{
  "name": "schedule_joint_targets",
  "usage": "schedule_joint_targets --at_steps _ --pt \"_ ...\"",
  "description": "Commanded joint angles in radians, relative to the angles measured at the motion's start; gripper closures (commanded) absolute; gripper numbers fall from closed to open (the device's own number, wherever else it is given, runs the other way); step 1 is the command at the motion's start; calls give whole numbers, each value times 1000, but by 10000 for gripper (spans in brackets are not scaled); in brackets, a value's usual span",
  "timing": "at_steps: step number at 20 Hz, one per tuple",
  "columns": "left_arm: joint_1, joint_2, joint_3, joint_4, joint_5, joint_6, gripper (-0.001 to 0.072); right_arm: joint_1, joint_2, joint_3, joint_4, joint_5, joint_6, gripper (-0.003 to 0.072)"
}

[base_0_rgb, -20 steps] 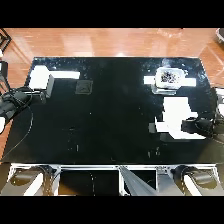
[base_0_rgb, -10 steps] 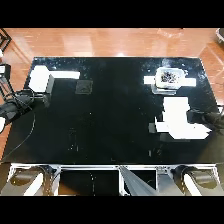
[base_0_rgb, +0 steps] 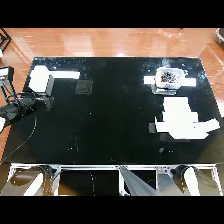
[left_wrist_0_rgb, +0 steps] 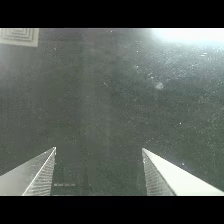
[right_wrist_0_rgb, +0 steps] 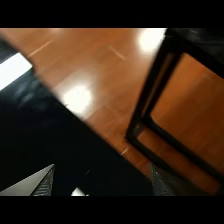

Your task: Fold the box and place the chain.

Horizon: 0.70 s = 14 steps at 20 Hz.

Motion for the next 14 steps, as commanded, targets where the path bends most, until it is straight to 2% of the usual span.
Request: schedule_joint_targets --at_steps 1,4,6,9,11,14 --pt "0 -1 0 -2 -6 0 80 -155 -157 40 117 -59 -2 -11" --pt "0 -1 0 -3 -6 1 80 -253 -286 119 302 9 -149 -11" --pt "0 -1 0 -3 -2 0 80 -322 -369 190 464 97 -291 -11" --pt "0 -1 0 -3 7 0 80 -413 -505 303 664 325 -571 -11" --pt "0 -1 0 -3 9 0 80 -452 -597 348 728 517 -716 -10" --pt "0 -1 0 -3 8 0 80 -476 -728 361 782 718 -800 -11"
